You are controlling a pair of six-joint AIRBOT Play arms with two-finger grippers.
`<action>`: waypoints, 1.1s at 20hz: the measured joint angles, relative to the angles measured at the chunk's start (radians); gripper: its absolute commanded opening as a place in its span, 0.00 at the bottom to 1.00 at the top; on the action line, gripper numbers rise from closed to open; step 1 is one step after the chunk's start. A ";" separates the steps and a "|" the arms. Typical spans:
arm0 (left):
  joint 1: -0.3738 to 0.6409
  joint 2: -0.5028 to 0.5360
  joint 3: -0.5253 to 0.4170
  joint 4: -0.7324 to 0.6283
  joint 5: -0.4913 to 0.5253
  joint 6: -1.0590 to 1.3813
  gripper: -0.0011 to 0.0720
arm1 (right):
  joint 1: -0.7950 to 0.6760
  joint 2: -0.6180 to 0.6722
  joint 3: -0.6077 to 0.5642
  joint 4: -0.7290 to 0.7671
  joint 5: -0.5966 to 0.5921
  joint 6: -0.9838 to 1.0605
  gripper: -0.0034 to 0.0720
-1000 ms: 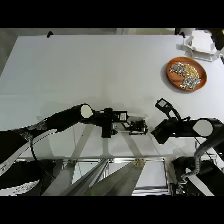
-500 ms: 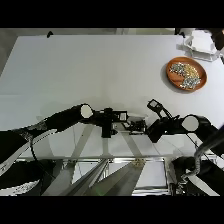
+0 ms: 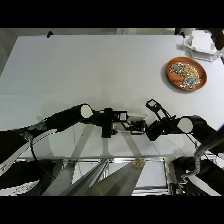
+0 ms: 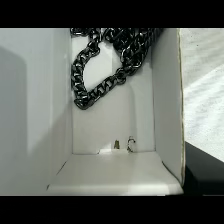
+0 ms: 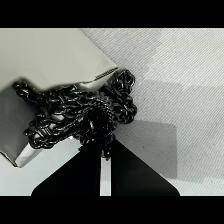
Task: Fold the box and place the chain.
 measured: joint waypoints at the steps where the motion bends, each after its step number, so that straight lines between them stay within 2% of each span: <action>1: 0.000 0.000 0.000 0.000 0.000 0.000 0.45 | 0.000 0.003 0.000 -0.003 0.006 0.005 0.06; 6: 0.000 0.000 0.000 0.000 0.000 0.000 0.45 | 0.001 0.106 0.017 -0.013 0.068 0.011 0.06; 15: 0.000 0.000 0.000 0.000 0.000 0.000 0.45 | 0.001 0.438 0.172 0.035 0.145 0.015 0.06; 22: 0.000 0.000 0.000 0.000 0.000 0.000 0.45 | 0.002 0.506 0.245 0.196 0.121 -0.040 0.06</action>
